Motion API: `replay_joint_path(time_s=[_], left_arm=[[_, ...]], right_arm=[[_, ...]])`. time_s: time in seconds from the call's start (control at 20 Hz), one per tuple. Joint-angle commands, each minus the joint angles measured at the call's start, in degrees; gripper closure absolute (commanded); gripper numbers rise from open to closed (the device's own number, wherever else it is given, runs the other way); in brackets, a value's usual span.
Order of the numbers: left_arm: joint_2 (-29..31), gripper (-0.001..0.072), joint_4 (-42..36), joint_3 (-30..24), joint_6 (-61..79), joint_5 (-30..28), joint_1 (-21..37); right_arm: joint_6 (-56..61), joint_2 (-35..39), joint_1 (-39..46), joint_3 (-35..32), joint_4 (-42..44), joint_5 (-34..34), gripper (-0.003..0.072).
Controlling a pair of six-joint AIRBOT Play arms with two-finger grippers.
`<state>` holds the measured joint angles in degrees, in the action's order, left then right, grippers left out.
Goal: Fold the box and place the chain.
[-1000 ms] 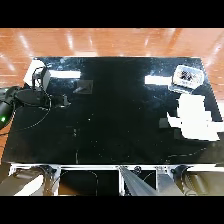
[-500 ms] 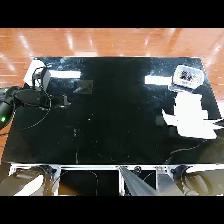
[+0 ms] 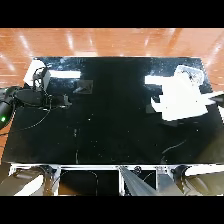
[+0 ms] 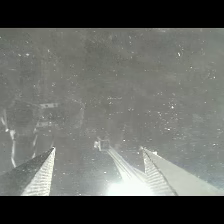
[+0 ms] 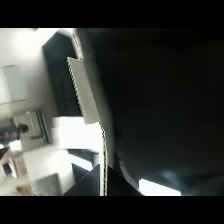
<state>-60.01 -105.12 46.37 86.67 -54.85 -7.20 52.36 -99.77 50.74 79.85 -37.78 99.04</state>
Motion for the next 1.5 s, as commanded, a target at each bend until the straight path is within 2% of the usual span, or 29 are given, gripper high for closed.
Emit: replay_joint_path(time_s=[0.0, 0.15, 0.3, 0.45, 0.65, 0.8, 0.95, 1.1, 1.25, 1.3, 1.45], left_arm=[[0.00, 0.0075, -0.81, 0.04, 0.04, -0.13, 0.11], [0.00, 0.0076, -0.87, 0.04, -0.31, -0.42, 0.46], [0.00, 0.0077, -0.87, 0.02, -4.79, -0.79, 0.46], [0.00, 0.0078, -1.68, 0.00, -4.90, -3.50, 0.39], [0.07, 0.0079, -1.84, -0.48, -4.81, -5.60, -0.07], [0.09, 0.0079, -1.81, -1.95, -3.28, -6.21, -0.07], [0.09, 0.0079, -1.84, -3.28, -3.08, -6.16, -0.07], [0.11, 0.0078, -3.30, -3.28, -1.27, -6.03, -0.07], [0.11, 0.0079, -10.54, -3.28, 7.15, -6.64, -0.20], [0.11, 0.0078, -10.86, -3.26, 9.11, -6.38, -0.52], [0.09, 0.0078, -10.91, -3.21, 13.46, -1.75, -2.40]], right_arm=[[-2.71, 8.09, -7.17, -3.06, 11.58, -1.49, 0.0648], [-2.99, 16.87, -15.43, -8.63, 16.00, -4.85, 0.0648], [-2.91, 29.59, -24.81, -18.12, 20.96, -14.69, 0.0649], [-0.11, 43.34, -33.38, -28.37, 21.51, -25.31, 0.0648], [8.15, 55.34, -46.66, -44.68, 21.70, -39.80, 0.0648], [19.02, 55.89, -58.88, -56.26, 18.40, -54.55, 0.0648], [25.24, 54.62, -69.72, -62.60, 12.70, -67.87, 0.0648], [25.18, 52.15, -75.03, -62.90, 8.90, -69.94, 0.0648], [25.18, 51.78, -75.87, -62.90, 4.98, -69.64, 0.0648], [24.94, 51.78, -75.87, -62.90, 4.46, -69.64, 0.0648], [23.45, 51.78, -75.87, -62.90, 2.60, -69.72, 0.0648]])
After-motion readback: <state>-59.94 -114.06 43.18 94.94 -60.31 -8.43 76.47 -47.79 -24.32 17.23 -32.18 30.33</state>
